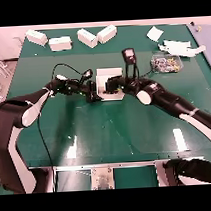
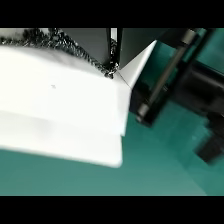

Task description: Fold the box and place the chain.

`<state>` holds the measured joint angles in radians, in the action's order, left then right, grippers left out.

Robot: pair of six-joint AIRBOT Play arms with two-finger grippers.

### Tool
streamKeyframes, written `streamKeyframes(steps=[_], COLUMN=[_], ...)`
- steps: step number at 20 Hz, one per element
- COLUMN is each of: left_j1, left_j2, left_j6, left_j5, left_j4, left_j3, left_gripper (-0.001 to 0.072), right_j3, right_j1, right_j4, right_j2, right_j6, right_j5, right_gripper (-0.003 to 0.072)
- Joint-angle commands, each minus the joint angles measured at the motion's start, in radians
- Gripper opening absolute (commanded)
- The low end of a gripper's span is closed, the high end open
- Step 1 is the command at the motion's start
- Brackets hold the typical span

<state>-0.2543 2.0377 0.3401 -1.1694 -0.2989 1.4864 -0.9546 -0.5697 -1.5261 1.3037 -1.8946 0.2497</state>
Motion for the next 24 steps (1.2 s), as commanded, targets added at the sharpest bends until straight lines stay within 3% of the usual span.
streamKeyframes(steps=[1,2,3,4,9,13,16,20,22,24], left_j1=[0.000,0.000,0.000,0.000,0.000,0.000,0.000,0.000,0.000,0.000], left_j2=[0.000,0.000,0.000,0.000,0.000,0.000,0.000,0.000,0.000,0.000], left_j6=[0.000,0.000,0.000,0.000,0.000,0.000,0.000,0.000,0.000,0.000], left_j5=[0.000,0.000,0.000,0.001,0.002,0.001,0.001,0.000,-0.001,-0.002], left_j4=[0.000,0.000,0.000,0.000,0.000,0.000,0.000,0.000,0.000,0.000], left_j3=[0.000,0.000,0.000,0.000,0.000,0.000,0.000,0.000,0.000,0.000], left_gripper=[0.0534,0.0534,0.0534,0.0534,0.0534,0.0534,0.0534,0.0534,0.0534,0.0534], right_j3=[0.022,0.023,0.022,0.022,0.024,0.066,0.103,0.095,0.058,0.002], right_j1=[0.000,0.000,0.001,0.011,0.162,0.385,0.518,0.571,0.582,0.586], right_j4=[0.001,0.001,0.000,0.000,-0.004,0.000,0.000,0.000,0.000,0.000], right_j2=[0.110,0.119,0.114,0.100,-0.033,-0.039,0.032,0.175,0.255,0.327], right_j6=[-0.043,-0.043,-0.042,-0.043,-0.039,-0.064,-0.171,-0.279,-0.297,-0.298], right_j5=[-0.012,-0.010,-0.009,-0.010,0.021,0.023,-0.122,-0.304,-0.336,-0.336], right_gripper=[0.0023,0.0217,0.0513,0.0561,0.0560,0.0560,0.0560,0.0558,0.0443,0.0440])
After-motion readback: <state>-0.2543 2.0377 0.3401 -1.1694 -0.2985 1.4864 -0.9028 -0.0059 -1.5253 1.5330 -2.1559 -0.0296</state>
